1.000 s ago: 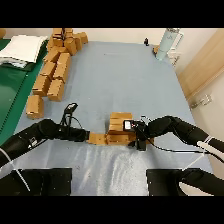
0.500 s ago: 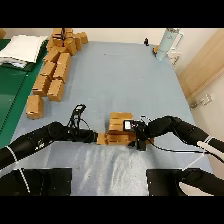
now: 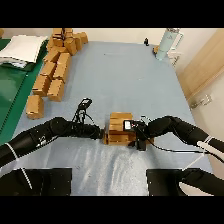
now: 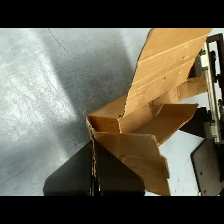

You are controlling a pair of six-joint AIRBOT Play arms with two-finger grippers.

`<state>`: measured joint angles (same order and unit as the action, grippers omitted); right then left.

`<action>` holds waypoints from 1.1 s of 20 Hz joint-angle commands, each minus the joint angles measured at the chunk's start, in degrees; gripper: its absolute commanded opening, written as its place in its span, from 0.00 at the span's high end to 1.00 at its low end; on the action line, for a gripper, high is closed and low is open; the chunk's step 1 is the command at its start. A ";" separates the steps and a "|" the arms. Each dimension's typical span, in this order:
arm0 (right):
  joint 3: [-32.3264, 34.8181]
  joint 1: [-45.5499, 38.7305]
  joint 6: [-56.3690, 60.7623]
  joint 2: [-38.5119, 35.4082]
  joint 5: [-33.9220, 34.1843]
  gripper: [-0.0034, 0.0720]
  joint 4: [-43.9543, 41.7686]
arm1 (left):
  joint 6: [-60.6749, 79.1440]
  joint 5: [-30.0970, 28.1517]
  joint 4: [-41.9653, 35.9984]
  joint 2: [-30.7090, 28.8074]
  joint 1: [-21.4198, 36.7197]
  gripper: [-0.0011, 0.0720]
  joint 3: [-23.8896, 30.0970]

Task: Fold the box.

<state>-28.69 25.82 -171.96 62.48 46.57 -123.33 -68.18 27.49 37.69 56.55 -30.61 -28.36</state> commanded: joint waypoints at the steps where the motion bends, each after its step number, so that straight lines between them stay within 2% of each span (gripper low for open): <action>1: 0.02 0.00 0.02 -0.04 -0.02 0.27 -0.02 | 0.96 0.37 -0.02 0.85 -0.13 0.62 -0.52; 2: 0.02 0.00 0.04 -0.04 -0.02 0.27 -0.02 | 0.96 0.83 -0.02 1.40 -0.13 0.33 -0.63; 11: 0.02 0.00 0.04 -0.04 0.00 0.27 -0.02 | 0.94 4.09 -0.33 3.39 0.00 0.35 -3.43; 16: 0.02 0.00 0.02 -0.04 0.00 0.27 -0.02 | 0.85 9.66 1.92 3.39 0.00 0.35 -4.09; 22: 0.02 0.00 0.02 -0.04 -0.02 0.27 -0.02 | 1.40 9.73 -0.50 3.34 -0.02 0.35 -4.24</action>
